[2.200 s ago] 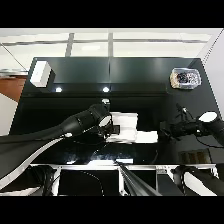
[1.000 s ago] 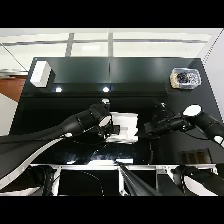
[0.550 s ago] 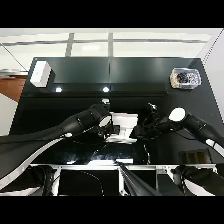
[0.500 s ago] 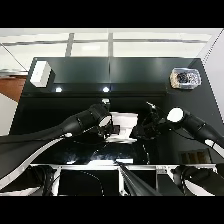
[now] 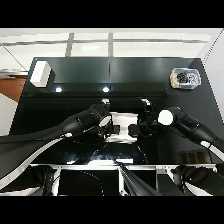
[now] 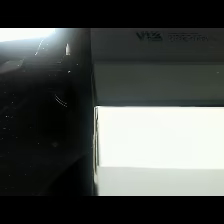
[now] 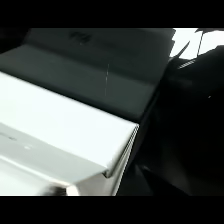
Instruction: Fold the box and place the chain.
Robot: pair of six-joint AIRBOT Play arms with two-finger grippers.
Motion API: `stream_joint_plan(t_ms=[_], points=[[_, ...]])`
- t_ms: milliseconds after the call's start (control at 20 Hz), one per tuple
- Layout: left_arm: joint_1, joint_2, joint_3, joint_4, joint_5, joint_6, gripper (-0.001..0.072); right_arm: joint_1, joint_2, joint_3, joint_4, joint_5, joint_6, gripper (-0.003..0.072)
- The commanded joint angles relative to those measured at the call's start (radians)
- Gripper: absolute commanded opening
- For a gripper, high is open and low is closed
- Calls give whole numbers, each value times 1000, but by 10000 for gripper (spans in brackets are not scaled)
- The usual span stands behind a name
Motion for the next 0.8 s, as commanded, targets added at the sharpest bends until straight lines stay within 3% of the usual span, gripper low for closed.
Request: stream_joint_plan(t_ms=[0, 250, 450, 550, 750], points=[[0, 0, 1, 0, -2, 1, 31, 94, -8, 50, -219, 1, 224, 305], [0, 0, 1, 0, -1, 1, 31, 170, -62, 95, -290, 97, 357, 305], [-1, 0, 1, 0, -2, 1, 31, 185, -123, 130, -296, 102, 420, 298], [-1, 0, 1, 0, -2, 1, 31, 185, -126, 131, -297, 103, 434, 200], [-1, 0, 1, 0, -1, 1, 31, 185, -135, 131, -296, 129, 453, 200]])
